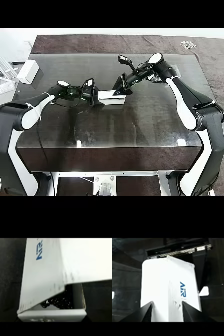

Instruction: Fold the box and place the chain.

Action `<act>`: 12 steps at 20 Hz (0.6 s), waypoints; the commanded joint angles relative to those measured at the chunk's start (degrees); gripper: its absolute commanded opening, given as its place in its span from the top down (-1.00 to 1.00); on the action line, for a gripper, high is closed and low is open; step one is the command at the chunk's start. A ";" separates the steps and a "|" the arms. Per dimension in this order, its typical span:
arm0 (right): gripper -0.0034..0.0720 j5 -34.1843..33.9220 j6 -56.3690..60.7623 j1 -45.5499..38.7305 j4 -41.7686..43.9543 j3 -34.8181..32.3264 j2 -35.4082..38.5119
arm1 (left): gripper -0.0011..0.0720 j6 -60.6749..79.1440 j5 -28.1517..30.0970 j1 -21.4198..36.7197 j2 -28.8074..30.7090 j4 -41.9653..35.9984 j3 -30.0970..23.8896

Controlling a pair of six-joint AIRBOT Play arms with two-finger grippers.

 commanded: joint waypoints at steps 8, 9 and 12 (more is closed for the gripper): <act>-0.20 -3.72 -1.40 -0.94 0.00 -2.29 -0.04 | -0.46 0.00 0.00 0.04 0.02 0.00 0.04; -0.20 -4.33 -1.57 -0.92 0.04 -2.29 -0.04 | -0.46 0.00 0.00 0.04 0.02 0.00 0.04; -0.20 -5.40 -2.84 -0.79 1.38 -1.92 -0.02 | -0.46 0.00 0.00 0.04 0.02 0.00 0.04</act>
